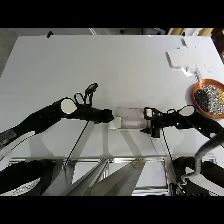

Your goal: Fold the box and place the chain.

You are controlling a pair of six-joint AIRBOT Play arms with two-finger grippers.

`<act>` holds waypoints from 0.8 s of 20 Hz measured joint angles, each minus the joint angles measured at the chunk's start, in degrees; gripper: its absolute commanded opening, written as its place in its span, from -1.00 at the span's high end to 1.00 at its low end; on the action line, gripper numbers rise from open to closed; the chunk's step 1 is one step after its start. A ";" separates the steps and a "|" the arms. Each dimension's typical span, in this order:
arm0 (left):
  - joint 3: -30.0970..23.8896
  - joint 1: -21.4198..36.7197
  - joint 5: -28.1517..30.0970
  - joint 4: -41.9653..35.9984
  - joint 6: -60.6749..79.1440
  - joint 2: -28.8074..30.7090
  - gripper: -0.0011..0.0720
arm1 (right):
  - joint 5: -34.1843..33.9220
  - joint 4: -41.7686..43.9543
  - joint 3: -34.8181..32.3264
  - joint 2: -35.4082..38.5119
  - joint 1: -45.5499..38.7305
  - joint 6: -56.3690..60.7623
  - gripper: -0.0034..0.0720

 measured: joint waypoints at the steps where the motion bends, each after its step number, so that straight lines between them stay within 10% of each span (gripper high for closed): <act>1: 0.00 -0.09 -0.50 0.31 -0.17 0.24 0.17 | 0.00 0.00 0.00 0.00 0.00 0.00 -0.16; 4: 0.00 -1.62 -1.40 0.90 -0.42 0.28 -0.12 | 0.00 0.00 0.00 0.00 0.00 0.02 -0.16; 16: 5.18 -8.17 0.39 6.16 -8.44 -3.85 -0.16 | 0.02 -0.02 0.00 0.00 0.00 0.00 -0.16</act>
